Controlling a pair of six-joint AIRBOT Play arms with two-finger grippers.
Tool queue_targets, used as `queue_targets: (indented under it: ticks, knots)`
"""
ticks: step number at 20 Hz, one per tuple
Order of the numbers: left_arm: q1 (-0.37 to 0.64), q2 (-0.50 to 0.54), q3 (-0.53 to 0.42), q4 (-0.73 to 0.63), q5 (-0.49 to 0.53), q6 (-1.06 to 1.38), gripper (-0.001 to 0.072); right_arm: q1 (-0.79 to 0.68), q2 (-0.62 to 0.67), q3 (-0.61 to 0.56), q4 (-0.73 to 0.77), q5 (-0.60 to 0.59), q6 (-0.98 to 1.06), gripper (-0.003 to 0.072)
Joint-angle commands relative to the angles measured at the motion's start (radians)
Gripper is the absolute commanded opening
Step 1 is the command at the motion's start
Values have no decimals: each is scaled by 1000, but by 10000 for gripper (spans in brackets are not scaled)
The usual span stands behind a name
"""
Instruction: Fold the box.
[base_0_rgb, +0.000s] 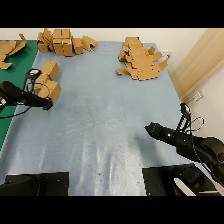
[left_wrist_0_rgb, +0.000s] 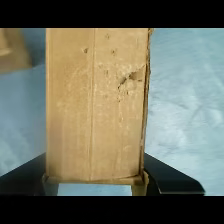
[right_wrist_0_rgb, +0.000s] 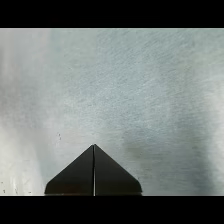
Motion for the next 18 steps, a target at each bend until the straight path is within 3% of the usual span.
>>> queue_targets:
  ticks: [1, 6, 16, 17, 18]
  knots:
    - [58, -34, 1, -1, -25, -6, 464, -1, 1, 1, -16, 0, 2, 6]
    - [58, -129, 2, -1, 3, -19, 463, -1, 1, 1, -12, 0, 6, 6]
    - [59, -150, 2, 0, 85, -39, 465, -1, 1, 1, -12, -1, 9, 6]
    - [59, -150, 2, 0, 95, -39, 521, -1, 1, 1, -12, -1, 9, 6]
    - [58, -150, 2, 0, 108, -39, 657, -1, 1, 1, -12, -1, 9, 6]
